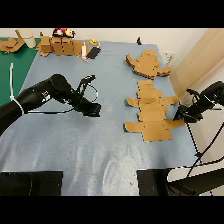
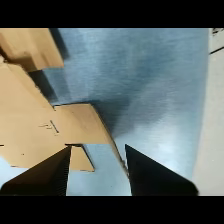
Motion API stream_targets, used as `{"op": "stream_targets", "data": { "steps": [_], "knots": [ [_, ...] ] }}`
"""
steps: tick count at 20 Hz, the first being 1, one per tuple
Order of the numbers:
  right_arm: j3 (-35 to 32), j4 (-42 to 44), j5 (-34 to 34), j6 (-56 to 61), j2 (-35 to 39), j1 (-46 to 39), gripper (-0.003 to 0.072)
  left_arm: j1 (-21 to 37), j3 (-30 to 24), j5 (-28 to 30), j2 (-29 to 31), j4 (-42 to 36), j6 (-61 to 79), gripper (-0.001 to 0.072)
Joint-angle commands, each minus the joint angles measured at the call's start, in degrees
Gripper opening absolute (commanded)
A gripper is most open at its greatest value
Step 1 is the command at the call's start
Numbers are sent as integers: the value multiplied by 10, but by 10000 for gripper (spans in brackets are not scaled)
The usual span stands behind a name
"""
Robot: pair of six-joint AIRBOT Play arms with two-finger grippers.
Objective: Fold the box.
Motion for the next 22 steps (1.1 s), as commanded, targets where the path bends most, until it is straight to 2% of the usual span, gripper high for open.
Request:
{"op": "stream_targets", "data": {
  "steps": [1, 2, 3, 5, 6, 12, 13, 14, 15, 16, 19, 22],
  "knots": [
    [-17, 4, -7, -15, -5, 2, 453, 0, 1, -6, 0, -23, 22, 12],
    [-24, 9, -7, -22, -5, 2, 335, 0, 1, -6, 0, -34, 35, 12],
    [-28, 18, -6, -28, -5, 3, 263, 0, 1, -6, 0, -43, 43, 12],
    [-28, 28, -20, -28, -4, 12, 57, 0, 1, -6, 0, -55, 44, 13],
    [-28, 39, -34, -30, -4, 17, 2, 1, 1, -7, 0, -58, 45, 13],
    [-27, 168, -132, -14, 22, 55, 1, 5, 1, -7, 0, -67, 64, 13],
    [-27, 171, -136, 5, 38, 65, 1, 6, 1, -7, 0, -68, 79, 112],
    [-30, 172, -133, 23, 57, 76, 1, 9, 1, -7, 0, -71, 88, 535],
    [-37, 170, -119, 30, 82, 88, 1, 15, 1, -7, 0, -75, 88, 695],
    [-42, 169, -94, 35, 107, 97, 1, 23, 1, -11, 0, -75, 87, 648],
    [-55, 169, 12, 89, 177, 114, 1, 50, 1, -37, 0, -76, 88, 650],
    [-88, 165, 44, 114, 226, 156, 0, 72, 1, -59, 0, -76, 102, 651]
  ]
}}
